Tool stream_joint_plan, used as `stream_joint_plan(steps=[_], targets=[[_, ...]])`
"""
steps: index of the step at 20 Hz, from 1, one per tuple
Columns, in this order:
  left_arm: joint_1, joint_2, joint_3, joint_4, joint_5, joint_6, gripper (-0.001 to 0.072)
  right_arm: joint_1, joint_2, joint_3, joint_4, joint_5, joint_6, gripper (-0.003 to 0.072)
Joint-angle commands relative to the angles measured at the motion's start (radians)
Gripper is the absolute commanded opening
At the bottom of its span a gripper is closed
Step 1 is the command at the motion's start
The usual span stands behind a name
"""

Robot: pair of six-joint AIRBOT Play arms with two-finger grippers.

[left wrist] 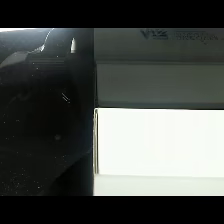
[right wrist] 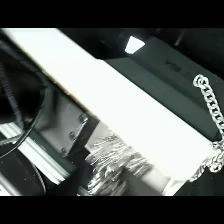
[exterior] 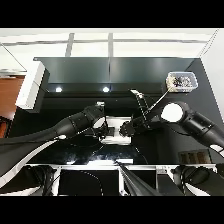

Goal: Fold the box and place the chain.

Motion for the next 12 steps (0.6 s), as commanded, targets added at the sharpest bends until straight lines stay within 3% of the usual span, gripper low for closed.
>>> stream_joint_plan(steps=[1,4,6,8,10,11,12], targets=[[0.000,-0.001,0.001,0.000,-0.003,0.000,0.0032,-0.045,-0.006,-0.008,-0.014,0.062,-0.008,0.0461],[0.000,-0.001,0.001,0.000,-0.003,0.000,0.0031,-0.190,0.082,-0.008,-0.111,0.204,-0.033,0.0459],[0.000,-0.001,0.001,0.000,-0.003,0.000,0.0031,-0.293,0.143,-0.009,-0.269,0.208,-0.027,0.0458],[0.000,-0.001,0.001,0.000,-0.002,0.000,0.0032,-0.375,0.145,-0.013,-0.542,0.078,0.128,0.0455],[0.000,-0.001,0.001,0.000,-0.002,0.000,0.0032,-0.433,0.116,-0.039,-0.814,-0.103,0.474,0.0457],[0.000,-0.001,0.001,0.000,-0.001,0.000,0.0032,-0.457,0.080,-0.043,-0.861,-0.182,0.546,0.0462],[0.000,-0.001,0.001,0.000,-0.001,0.000,0.0031,-0.478,0.033,-0.041,-0.855,-0.248,0.566,0.0713]])
